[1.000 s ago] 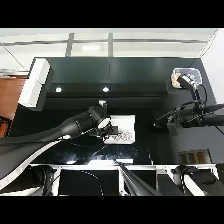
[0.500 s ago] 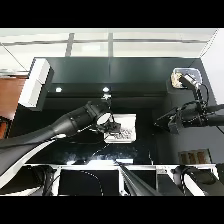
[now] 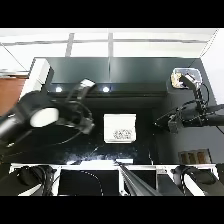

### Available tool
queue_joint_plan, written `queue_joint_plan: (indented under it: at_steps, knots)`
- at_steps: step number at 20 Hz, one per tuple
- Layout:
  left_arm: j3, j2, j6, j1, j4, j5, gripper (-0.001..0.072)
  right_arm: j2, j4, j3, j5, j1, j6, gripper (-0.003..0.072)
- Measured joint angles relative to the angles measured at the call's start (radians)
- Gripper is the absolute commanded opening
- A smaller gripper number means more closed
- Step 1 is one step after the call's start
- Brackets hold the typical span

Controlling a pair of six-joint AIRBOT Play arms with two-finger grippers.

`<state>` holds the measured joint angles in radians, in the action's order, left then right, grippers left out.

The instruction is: Fold the box and place the chain.

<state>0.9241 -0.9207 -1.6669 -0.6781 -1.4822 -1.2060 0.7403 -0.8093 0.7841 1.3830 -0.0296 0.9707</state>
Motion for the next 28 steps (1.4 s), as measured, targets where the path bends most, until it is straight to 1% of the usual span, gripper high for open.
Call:
queue_joint_plan:
  at_steps: [2, 3, 4, 5, 6, 7, 9, 12, 15, 17, 20, 23, 28]
  knots:
    - [-0.148, 0.103, 0.138, 0.141, 0.165, 0.139, 0.0482, 0.000, 0.000, 0.000, -0.006, 0.000, 0.014, 0.0378]
    - [-0.229, 0.138, 0.214, 0.216, 0.273, 0.209, 0.0482, 0.000, 0.000, 0.000, -0.010, 0.000, 0.023, 0.0378]
    - [-0.303, 0.159, 0.309, 0.287, 0.397, 0.271, 0.0482, 0.000, 0.000, 0.000, -0.015, 0.000, 0.031, 0.0378]
    - [-0.366, 0.167, 0.414, 0.339, 0.505, 0.304, 0.0492, 0.000, 0.000, 0.000, -0.016, 0.000, 0.041, 0.0379]
    - [-0.415, 0.164, 0.533, 0.377, 0.608, 0.317, 0.0611, 0.000, 0.000, 0.000, -0.022, 0.000, 0.055, 0.0378]
    - [-0.455, 0.149, 0.669, 0.399, 0.699, 0.305, 0.0705, 0.000, 0.000, 0.000, -0.026, 0.000, 0.063, 0.0378]
    - [-0.503, 0.105, 0.932, 0.406, 0.811, 0.268, 0.0706, 0.000, 0.000, 0.000, -0.038, 0.000, 0.082, 0.0378]
    - [-0.527, 0.033, 1.293, 0.362, 0.885, 0.234, 0.0706, 0.000, 0.006, 0.000, -0.042, 0.000, 0.103, 0.0384]
    - [-0.504, -0.024, 1.549, 0.307, 0.856, 0.233, 0.0705, 0.000, 0.016, 0.000, -0.031, 0.000, 0.110, 0.0384]
    - [-0.483, -0.064, 1.672, 0.283, 0.844, 0.275, 0.0705, 0.000, 0.018, 0.000, -0.026, 0.000, 0.113, 0.0384]
    - [-0.457, -0.137, 1.802, 0.259, 0.908, 0.308, 0.0705, 0.000, 0.021, 0.000, -0.022, 0.000, 0.116, 0.0384]
    - [-0.439, -0.200, 1.858, 0.241, 0.952, 0.333, 0.0705, 0.000, 0.022, 0.000, -0.019, 0.000, 0.117, 0.0384]
    - [-0.430, -0.240, 1.878, 0.230, 0.988, 0.342, 0.0704, 0.000, 0.022, 0.000, -0.019, 0.000, 0.117, 0.0384]
